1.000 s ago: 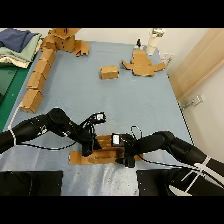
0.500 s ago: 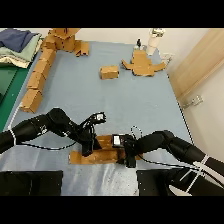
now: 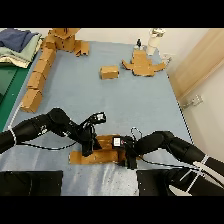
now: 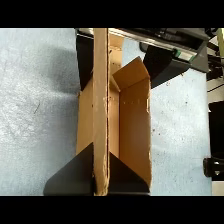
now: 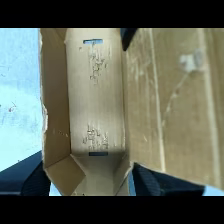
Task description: Fold the box.
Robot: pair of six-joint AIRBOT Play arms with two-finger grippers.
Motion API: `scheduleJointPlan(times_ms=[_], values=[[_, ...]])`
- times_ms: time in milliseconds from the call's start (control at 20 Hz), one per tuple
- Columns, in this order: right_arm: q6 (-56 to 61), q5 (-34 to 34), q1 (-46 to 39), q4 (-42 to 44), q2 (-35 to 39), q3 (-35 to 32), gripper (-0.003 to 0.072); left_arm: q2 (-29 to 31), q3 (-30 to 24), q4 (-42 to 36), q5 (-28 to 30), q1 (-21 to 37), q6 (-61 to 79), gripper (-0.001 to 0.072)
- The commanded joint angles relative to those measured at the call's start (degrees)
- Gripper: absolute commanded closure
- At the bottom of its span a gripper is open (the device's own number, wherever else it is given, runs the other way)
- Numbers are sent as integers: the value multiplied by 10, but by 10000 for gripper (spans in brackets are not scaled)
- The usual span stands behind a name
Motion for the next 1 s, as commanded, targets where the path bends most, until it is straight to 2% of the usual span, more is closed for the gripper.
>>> scheduleJointPlan(times_ms=[0, 500, 600, 750, 850, 950], values=[[-14, -3, 0, 0, 0, 0, -15, 0, 0, 0, 0, 0, 0, 694], [-14, 9, 4, 7, -21, 0, -10, 0, 0, 0, 0, 0, 0, 695], [-14, 6, 4, 7, -20, 0, 74, 0, 0, 0, 0, 0, 0, 694], [-14, 6, 4, 7, -21, 0, 74, 0, 0, 0, 0, 0, 0, 694], [-14, 4, 4, 7, -21, -1, 116, 0, 0, 0, 0, 0, 0, 694], [-14, 5, 4, 7, -21, -6, 115, 0, 0, 0, 0, 0, 0, 695]])
